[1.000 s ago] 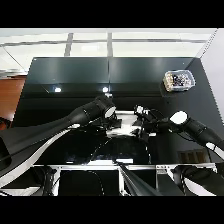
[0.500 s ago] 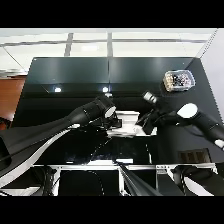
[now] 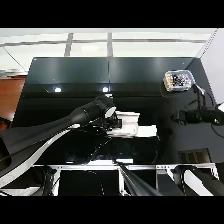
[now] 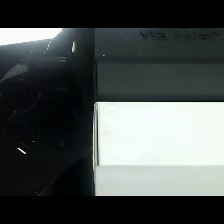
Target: Fold the box and place the chain.
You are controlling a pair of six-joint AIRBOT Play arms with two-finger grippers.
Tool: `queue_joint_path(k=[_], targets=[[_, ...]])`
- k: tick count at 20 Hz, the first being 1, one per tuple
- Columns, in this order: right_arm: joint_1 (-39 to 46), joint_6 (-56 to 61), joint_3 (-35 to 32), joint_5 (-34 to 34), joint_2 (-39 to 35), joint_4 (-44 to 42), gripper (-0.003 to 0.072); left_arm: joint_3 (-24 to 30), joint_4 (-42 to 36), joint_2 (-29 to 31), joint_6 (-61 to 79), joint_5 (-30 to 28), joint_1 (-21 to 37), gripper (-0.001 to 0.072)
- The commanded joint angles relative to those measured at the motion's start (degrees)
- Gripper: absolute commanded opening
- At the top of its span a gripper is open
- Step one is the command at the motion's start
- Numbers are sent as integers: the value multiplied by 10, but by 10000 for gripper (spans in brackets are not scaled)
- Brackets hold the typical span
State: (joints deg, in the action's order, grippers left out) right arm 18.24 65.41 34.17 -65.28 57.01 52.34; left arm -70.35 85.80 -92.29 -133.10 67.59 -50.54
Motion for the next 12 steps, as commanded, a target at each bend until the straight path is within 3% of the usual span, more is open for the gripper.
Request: queue_joint_path(k=[1, 8, 12], targets=[[29, 4, -68, -8, 31, -101, 15, 0, 0, 0, 0, 0, 0, 23], [-125, -10, -82, 38, 129, -126, 15, 0, 1, 0, 0, -1, 0, 23], [-144, -89, -81, 33, 133, -207, 15, 0, 1, 0, 0, -1, 0, 23]])
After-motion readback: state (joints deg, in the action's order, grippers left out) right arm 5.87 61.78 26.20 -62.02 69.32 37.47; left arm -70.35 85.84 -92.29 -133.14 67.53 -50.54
